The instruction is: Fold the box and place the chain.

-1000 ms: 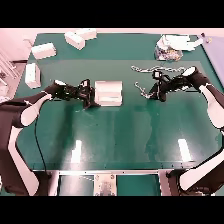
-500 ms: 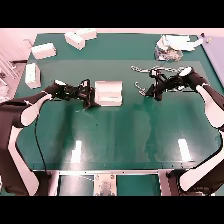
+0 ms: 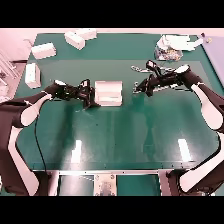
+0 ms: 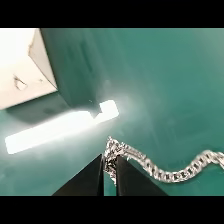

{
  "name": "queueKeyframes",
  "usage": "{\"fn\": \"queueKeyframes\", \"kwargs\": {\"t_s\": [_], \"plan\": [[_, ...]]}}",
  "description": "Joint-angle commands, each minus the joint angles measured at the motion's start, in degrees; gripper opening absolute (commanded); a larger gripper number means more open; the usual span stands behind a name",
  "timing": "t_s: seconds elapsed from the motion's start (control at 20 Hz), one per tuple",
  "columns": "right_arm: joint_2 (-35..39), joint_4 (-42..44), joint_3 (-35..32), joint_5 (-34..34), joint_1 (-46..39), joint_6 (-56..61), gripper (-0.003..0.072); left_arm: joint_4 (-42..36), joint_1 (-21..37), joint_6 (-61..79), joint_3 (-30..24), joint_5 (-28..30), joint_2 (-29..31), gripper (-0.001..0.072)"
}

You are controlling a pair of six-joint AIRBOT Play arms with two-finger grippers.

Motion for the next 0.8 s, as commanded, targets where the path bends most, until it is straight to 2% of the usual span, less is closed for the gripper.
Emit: {"fn": "queueKeyframes", "kwargs": {"t_s": [0.0,0.35,0.6,0.75], "plan": [[1.31,1.53,0.07,1.11,1.14,2.21,0.0004,0.02,0.04,0.02,0.07,0.02,0.04,0.0495],[10.78,1.92,0.04,9.99,1.36,12.31,0.0004,0.02,0.04,0.02,0.07,0.02,0.04,0.0495],[20.24,4.90,0.07,9.77,5.03,19.78,0.0003,0.02,0.04,0.02,0.04,0.02,0.04,0.0495],[22.91,5.31,0.07,4.59,9.66,19.82,0.0004,0.02,0.04,0.02,0.04,0.02,0.04,0.0495]]}}
